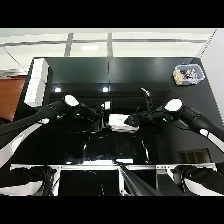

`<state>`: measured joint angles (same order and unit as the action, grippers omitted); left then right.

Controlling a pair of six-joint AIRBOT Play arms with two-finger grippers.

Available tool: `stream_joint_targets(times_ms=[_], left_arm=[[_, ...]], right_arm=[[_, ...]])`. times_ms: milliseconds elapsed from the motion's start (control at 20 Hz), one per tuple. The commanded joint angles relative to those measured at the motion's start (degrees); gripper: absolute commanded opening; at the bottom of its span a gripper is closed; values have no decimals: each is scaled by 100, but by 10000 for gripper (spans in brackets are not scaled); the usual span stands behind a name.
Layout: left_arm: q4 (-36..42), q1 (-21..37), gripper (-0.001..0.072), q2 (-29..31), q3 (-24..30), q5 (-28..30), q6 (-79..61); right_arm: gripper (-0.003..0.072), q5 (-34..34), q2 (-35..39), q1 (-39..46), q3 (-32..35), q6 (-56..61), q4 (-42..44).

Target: Fold the box and place the chain.

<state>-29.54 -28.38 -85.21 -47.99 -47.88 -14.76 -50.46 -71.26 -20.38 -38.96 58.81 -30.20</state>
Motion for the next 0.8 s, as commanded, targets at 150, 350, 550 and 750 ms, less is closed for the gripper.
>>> stream_joint_targets(times_ms=[150, 350, 550, 750], left_arm=[[2, -2, 341, -4, -4, 7, 0], [13, 2, 341, -4, -7, 11, -2], [26, 9, 341, -4, -7, 7, -2], [28, 9, 340, -4, -7, 15, -2]], right_arm=[[11, -866, 820, 610, -557, -173, -1062], [11, -516, 1700, 848, -1010, 385, -3141], [11, -614, 1891, 848, -955, 1523, -4992], [12, -514, 1882, 846, -507, 1971, -4929]])
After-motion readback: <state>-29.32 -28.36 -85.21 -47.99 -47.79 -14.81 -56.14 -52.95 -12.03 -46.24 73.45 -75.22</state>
